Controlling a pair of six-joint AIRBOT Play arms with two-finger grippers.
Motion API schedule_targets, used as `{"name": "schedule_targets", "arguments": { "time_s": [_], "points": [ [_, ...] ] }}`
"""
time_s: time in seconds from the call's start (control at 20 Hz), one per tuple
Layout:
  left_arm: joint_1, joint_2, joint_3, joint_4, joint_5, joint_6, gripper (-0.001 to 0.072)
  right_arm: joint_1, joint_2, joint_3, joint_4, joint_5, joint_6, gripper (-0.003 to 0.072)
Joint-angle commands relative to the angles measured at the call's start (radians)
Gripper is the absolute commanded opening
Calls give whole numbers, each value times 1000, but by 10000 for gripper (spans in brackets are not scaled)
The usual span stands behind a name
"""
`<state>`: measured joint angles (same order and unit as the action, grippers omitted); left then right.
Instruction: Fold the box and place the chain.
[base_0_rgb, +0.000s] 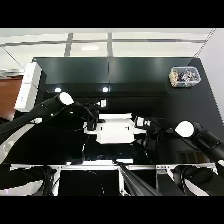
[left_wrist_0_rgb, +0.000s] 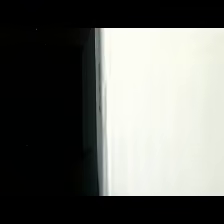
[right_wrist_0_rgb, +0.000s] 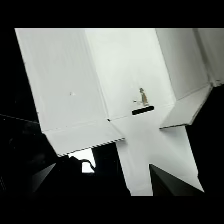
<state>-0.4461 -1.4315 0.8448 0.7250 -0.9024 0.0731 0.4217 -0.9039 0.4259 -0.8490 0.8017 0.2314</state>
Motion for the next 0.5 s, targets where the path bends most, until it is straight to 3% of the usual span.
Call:
{"name": "schedule_targets", "arguments": {
  "time_s": [0.0, 0.25, 0.45],
  "points": [
    [-1, -11, 0, 5, 18, 17, 27, 11, -9, -17, 3, 5, -109, 714],
    [-1, -14, 0, 4, 28, 17, 27, 63, -78, -17, 13, -43, -153, 706],
    [-1, -14, 0, 4, 28, 17, 27, 112, -95, -12, 175, -272, -165, 706]
  ]
}}
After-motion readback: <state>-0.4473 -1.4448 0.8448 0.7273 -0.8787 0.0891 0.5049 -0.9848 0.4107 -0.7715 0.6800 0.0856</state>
